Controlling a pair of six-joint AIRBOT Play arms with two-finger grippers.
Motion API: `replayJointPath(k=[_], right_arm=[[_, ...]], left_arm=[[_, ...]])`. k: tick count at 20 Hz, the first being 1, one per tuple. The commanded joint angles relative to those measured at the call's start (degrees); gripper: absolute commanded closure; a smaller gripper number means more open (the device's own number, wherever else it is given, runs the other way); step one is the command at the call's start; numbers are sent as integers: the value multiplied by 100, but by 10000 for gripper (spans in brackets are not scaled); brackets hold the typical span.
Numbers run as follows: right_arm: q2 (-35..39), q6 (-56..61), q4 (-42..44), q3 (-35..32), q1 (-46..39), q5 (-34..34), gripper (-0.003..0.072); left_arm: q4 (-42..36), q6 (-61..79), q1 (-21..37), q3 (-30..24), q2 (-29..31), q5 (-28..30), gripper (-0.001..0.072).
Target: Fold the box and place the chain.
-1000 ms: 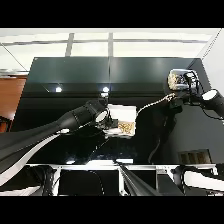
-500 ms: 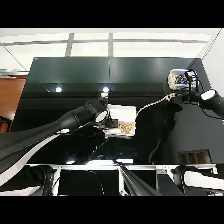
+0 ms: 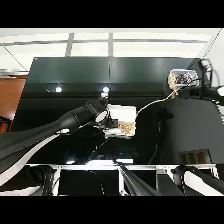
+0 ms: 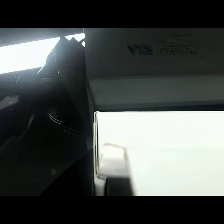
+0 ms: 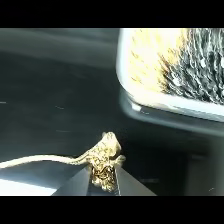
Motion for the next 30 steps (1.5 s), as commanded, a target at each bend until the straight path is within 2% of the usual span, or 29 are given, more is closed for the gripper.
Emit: replayJointPath(k=[1, 4, 7, 9, 12, 14, 17, 19, 22, 26, 27, 28, 29, 30], right_arm=[[1091, 658, 787, 588, 0, 2000, 670], [1799, 691, 2280, 1355, 0, 3095, 670], [2114, 1119, 3171, 1965, 4, 3550, 670], [2159, 1202, 3338, 1976, 129, 3818, 670], [2155, 1213, 3241, 1714, 789, 3864, 670], [2144, 1241, 3272, 984, 1432, 3641, 670], [2004, 1239, 3298, -243, 2312, 2643, 670], [1773, 1237, 3305, -804, 2771, 1941, 670], [1311, 1412, 2935, -1252, 3276, 1073, 670], [1005, 1534, 2942, -1290, 3362, 1014, 668], [1021, 1547, 2953, -1276, 3300, 1075, 554], [1058, 1558, 2914, -1235, 3154, 1244, 356], [1137, 1556, 2859, -1152, 2861, 1547, 306], [1257, 1554, 2706, -1040, 2461, 1884, 306]], left_arm=[[0, 2, 2, -2, 0, 2, 678], [-2, 2, 2, -2, 0, 4, 677], [0, 2, 2, -2, 0, 9, 678], [0, 2, 2, -2, 0, 28, 677], [0, 2, 2, -2, 0, 17, 678], [0, 2, 2, -2, 0, 26, 678], [-2, 2, 2, -2, 0, 22, 678], [-2, 2, 2, -2, 0, 20, 678], [0, 2, 2, -2, 0, 22, 678], [0, 2, 2, -2, 0, 22, 678], [0, 2, 2, -2, 0, 20, 678], [0, 2, 2, -2, 0, 20, 678], [0, 2, 2, -2, 0, 20, 678], [2, 2, 2, -2, 0, 17, 678]])
